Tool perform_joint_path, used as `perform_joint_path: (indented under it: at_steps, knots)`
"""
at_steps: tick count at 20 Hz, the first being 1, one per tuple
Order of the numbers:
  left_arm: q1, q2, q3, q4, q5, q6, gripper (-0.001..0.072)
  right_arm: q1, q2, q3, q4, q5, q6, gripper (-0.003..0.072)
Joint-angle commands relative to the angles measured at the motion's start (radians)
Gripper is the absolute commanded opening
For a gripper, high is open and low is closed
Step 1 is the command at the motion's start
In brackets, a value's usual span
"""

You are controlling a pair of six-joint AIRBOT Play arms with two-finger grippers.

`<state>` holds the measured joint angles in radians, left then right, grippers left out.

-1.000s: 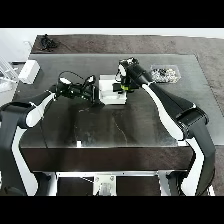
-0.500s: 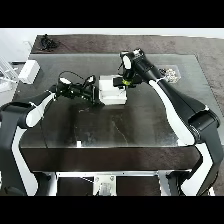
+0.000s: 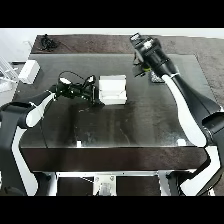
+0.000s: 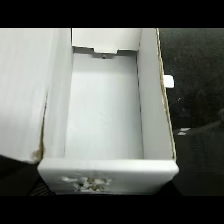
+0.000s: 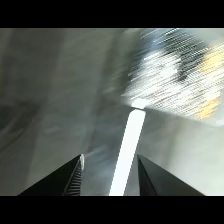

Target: Fold the box and place the chain.

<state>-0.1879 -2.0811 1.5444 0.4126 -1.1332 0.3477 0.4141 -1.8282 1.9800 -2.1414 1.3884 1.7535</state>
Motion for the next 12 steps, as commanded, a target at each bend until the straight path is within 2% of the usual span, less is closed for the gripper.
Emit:
perform_joint_path:
  at_steps: [1,6,8,10,12]
  knots:
    - [0.0,0.0,0.0,0.003,0.007,-0.002,0.0355,-0.116,0.022,0.0,0.098,-0.119,-0.099,0.0381]
    - [-0.001,0.0,0.0,0.003,0.013,-0.003,0.0355,-0.414,0.023,0.0,0.607,-0.205,-0.296,0.0363]
    - [-0.001,0.0,0.0,0.003,0.018,-0.004,0.0355,-0.524,0.007,0.0,0.756,-0.241,-0.359,0.0303]
    - [-0.001,0.0,0.0,0.003,0.02,-0.004,0.0356,-0.593,-0.028,0.0,0.888,-0.267,-0.436,0.0301]
    - [-0.001,0.0,0.0,0.003,0.024,-0.004,0.0355,-0.619,-0.072,0.0,0.955,-0.293,-0.499,0.0302]
